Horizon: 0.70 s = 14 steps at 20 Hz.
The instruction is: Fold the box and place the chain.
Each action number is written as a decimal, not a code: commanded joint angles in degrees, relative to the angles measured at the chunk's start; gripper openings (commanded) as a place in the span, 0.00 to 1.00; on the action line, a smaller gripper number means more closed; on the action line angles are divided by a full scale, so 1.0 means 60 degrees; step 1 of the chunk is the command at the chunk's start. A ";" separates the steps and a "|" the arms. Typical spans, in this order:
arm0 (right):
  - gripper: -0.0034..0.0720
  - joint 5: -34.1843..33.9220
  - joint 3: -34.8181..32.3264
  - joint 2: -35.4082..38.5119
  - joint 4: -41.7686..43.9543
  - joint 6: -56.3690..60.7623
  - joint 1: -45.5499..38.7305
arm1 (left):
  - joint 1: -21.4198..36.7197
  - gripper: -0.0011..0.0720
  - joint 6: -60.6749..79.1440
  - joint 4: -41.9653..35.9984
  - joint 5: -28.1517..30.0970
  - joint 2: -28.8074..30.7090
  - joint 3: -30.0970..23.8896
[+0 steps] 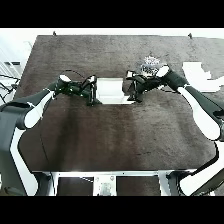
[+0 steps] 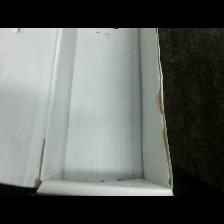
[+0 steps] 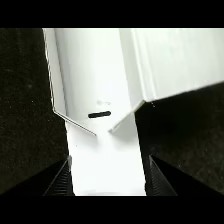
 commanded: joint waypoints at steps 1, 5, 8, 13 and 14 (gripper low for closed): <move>0.78 -0.0248 -0.0033 -0.0160 -0.0022 -0.0087 0.0280 | -0.0004 0.50 0.0000 0.0000 0.0007 -0.0004 -0.0004; 0.78 -0.0364 -0.0033 -0.0273 0.0452 -0.0160 0.0372 | -0.0004 0.50 0.0000 0.0000 0.0004 -0.0004 -0.0004; 0.42 -0.0466 -0.0033 -0.0299 0.0579 -0.0153 0.0441 | -0.0004 0.50 0.0000 0.0000 0.0004 -0.0004 -0.0004; 0.32 -0.0463 -0.0036 -0.0299 0.1031 -0.0153 0.0648 | -0.0004 0.50 0.0000 0.0000 0.0004 0.0000 -0.0004; 0.28 -0.0470 -0.0036 -0.0306 0.1071 -0.0153 0.0714 | -0.0004 0.50 0.0000 0.0000 0.0004 -0.0004 -0.0004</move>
